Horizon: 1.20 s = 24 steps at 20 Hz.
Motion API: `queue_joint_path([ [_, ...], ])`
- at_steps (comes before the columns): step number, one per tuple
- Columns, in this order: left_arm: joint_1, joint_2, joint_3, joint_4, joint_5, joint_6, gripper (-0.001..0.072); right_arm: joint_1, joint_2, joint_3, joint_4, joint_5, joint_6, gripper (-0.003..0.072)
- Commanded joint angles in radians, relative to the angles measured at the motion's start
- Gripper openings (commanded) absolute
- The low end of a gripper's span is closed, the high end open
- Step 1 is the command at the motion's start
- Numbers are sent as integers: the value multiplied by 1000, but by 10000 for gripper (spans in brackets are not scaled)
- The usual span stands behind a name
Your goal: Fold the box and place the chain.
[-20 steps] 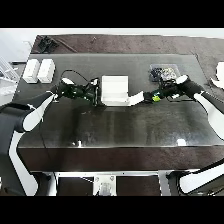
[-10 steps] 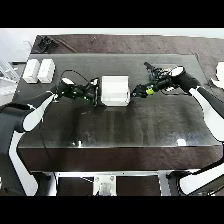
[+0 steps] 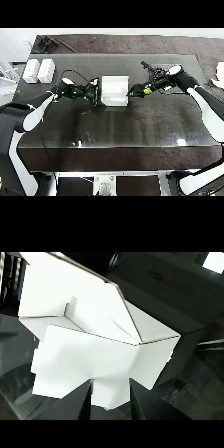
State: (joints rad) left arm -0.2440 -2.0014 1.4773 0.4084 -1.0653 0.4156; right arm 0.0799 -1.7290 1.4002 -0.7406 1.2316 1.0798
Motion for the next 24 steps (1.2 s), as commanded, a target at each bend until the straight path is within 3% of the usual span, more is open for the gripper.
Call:
queue_joint_path([
  [1, 1, 0, 0, 0, -2, 0, 524, 12, -1, 2, -40, -42, 18, 296],
  [3, 1, 0, 0, 0, -2, 0, 524, 12, -1, 2, -55, -45, 30, 306],
  [4, 1, 0, 0, 0, -2, 0, 524, 13, -1, 2, -66, -46, 46, 362],
  [9, 1, 0, 0, 0, -2, 0, 524, 52, -1, 27, -159, -57, 117, 367],
  [18, 1, 0, 0, 0, -13, 0, 524, 212, -1, 132, -547, -83, 507, 377],
  [24, 1, 0, 0, 0, -13, 0, 524, 312, -2, 133, -765, -98, 774, 378],
])
